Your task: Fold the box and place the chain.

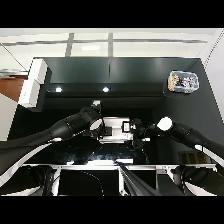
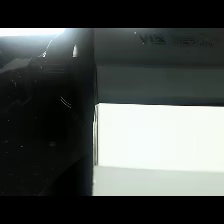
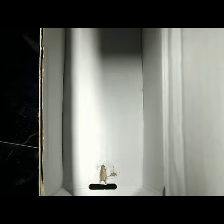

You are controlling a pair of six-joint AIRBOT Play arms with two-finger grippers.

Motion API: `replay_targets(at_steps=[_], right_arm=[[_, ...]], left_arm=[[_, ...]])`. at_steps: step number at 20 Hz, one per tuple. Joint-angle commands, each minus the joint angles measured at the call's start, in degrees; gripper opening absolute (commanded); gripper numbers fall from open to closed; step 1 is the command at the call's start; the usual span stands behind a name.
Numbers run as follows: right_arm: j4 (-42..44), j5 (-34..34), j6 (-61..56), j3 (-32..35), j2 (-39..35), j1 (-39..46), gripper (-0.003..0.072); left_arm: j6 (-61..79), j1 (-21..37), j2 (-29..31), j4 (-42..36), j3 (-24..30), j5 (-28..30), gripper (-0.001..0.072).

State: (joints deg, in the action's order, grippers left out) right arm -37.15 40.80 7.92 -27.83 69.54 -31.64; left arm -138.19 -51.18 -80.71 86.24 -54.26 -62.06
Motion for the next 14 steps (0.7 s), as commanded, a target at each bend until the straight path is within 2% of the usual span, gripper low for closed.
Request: replay_targets(at_steps=[1, 3, 4, 5, 8, 11, 14], right_arm=[[0.0, 0.1, 0.0, 0.0, 0.0, 0.0, 0.0473], [0.3, 0.4, -1.0, 0.0, 0.0, 0.0, 0.0478], [0.5, 0.6, -2.0, 0.0, 0.0, 0.0, 0.0573], [0.4, 0.5, -3.3, 0.0, 0.0, 0.0, 0.0699], [-4.3, 1.7, -6.4, 0.0, -2.2, 1.2, 0.0696], [-11.4, 5.6, -7.2, 0.0, -7.7, 3.2, 0.0695], [-12.0, 6.0, -7.2, 0.0, -9.5, 5.2, 0.0694]], left_arm=[[0.0, 0.1, 0.0, 0.3, -0.1, 0.0, 0.0031], [0.0, 0.1, 0.0, 0.3, -0.1, 0.1, 0.0031], [0.0, 0.1, 0.0, 0.3, -0.1, 0.1, 0.0031], [0.0, 0.1, 0.0, 0.3, -0.1, 0.1, 0.0031], [0.0, 0.2, 0.0, 0.3, -0.1, 0.0, 0.0031], [0.2, 0.2, 0.0, 0.3, -0.1, 0.0, 0.0031], [0.2, 0.2, 0.0, 0.5, -0.1, 0.0, 0.0031]])
